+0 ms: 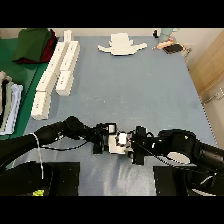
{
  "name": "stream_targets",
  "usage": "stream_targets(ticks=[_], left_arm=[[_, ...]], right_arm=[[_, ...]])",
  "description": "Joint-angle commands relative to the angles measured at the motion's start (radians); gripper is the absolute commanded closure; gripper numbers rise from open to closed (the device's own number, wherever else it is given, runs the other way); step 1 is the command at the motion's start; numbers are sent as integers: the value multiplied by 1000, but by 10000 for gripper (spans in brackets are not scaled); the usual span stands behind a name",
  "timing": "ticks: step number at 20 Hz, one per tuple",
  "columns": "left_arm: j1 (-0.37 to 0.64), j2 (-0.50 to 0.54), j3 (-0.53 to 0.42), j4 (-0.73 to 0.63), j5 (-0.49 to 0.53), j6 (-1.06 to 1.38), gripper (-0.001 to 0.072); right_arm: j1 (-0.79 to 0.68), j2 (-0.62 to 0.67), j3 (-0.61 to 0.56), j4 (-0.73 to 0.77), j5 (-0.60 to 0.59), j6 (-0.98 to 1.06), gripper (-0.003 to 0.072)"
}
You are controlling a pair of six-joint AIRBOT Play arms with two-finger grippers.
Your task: Fold the box.
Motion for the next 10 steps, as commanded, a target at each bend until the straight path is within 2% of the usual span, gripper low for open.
stream_targets(ticks=[1,7,8,9,10], left_arm=[[0,0,0,0,0,1,189],[0,0,0,0,0,1,189],[0,0,0,0,1,1,189],[0,0,0,0,0,1,189],[0,0,0,0,0,1,189]], right_arm=[[9,1,-8,-130,-48,-11,174],[22,-30,-8,-113,-52,-23,174],[24,-39,-8,-103,-52,-33,143],[24,-51,-8,-95,-52,-41,75],[24,-65,-8,-96,-55,-44,65]])
